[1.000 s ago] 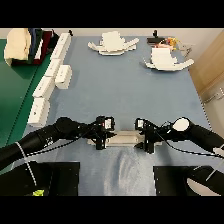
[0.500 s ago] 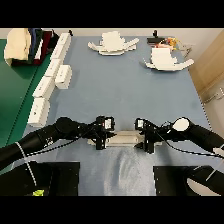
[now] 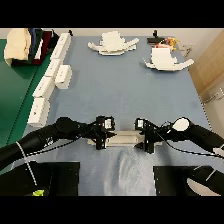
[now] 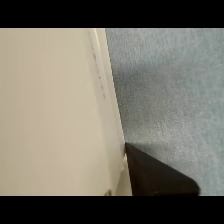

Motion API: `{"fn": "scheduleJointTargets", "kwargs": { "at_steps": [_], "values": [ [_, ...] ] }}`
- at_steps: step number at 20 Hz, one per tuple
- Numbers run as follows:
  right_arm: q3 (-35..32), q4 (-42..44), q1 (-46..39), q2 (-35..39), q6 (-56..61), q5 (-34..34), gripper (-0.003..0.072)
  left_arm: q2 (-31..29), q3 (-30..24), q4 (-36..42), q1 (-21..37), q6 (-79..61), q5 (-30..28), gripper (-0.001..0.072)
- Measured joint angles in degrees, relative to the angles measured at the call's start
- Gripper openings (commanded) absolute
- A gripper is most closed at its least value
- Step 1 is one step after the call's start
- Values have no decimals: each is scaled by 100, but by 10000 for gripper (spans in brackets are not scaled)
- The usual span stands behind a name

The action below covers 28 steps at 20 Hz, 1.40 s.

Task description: Fold the box.

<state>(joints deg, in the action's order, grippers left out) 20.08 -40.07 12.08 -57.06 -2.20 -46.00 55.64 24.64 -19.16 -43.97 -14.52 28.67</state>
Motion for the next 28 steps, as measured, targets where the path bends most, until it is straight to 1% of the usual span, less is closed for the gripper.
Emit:
{"fn": "scheduleJointTargets", "kwargs": {
  "at_steps": [9,10,11,12,13,16,18,20,21,23,24,25,26,28],
  "values": [
    [0,0,0,0,2,0,505,0,11,11,0,2,24,16],
    [0,0,0,0,0,0,505,0,11,13,0,2,22,80],
    [0,0,0,0,2,0,505,2,11,2,0,9,13,376],
    [0,0,0,0,2,0,505,22,7,-46,0,13,28,575],
    [0,9,0,0,15,0,505,9,11,-31,-4,24,35,589],
    [0,7,0,-2,13,0,505,-2,22,-22,2,138,-22,590],
    [0,7,0,0,13,0,505,-90,24,-140,20,450,-33,590],
    [0,4,0,-2,11,0,505,-306,24,-601,98,1180,-22,590],
    [0,4,0,0,11,0,505,-472,24,-1014,179,1764,87,589],
    [0,2,0,-2,9,0,505,-879,26,-1963,369,3152,599,587],
    [0,2,0,-2,9,0,505,-1099,28,-2417,472,3849,931,483],
    [0,2,0,0,7,0,505,-1344,28,-2828,570,4577,1331,121],
    [0,2,0,-2,7,0,505,-1563,28,-3136,643,5195,1720,13],
    [0,2,0,-2,4,0,505,-1954,28,-3456,693,6288,2446,13]
  ]
}}
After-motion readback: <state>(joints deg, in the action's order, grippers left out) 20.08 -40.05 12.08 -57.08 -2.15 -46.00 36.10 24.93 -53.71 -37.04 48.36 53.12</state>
